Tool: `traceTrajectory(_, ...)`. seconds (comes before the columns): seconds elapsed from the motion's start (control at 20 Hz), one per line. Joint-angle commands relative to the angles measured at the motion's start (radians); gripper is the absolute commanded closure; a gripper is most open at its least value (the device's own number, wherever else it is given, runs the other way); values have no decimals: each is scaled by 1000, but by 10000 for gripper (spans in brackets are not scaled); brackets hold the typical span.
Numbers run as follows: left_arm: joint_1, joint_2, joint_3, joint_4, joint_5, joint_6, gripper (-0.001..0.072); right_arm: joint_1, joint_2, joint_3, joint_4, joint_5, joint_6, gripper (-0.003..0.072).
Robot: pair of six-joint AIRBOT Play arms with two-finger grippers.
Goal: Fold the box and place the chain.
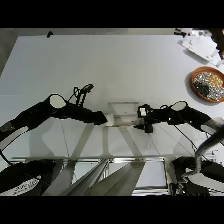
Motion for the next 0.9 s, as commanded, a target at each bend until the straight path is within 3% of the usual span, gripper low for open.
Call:
traceTrajectory(0.0,-22,0,1,6,48,-58,140,0,0,0,0,2,-1,228)
traceTrajectory(0.25,-76,-4,60,26,65,-130,134,0,0,0,0,2,-1,228)
traceTrajectory(0.35,-100,-24,96,129,59,-264,134,0,0,0,0,2,-1,228)
traceTrajectory(0.55,-159,-92,191,397,-61,-544,134,0,0,0,0,2,-1,228)
traceTrajectory(0.85,-216,-108,296,476,-99,-720,135,0,0,0,0,2,-1,228)
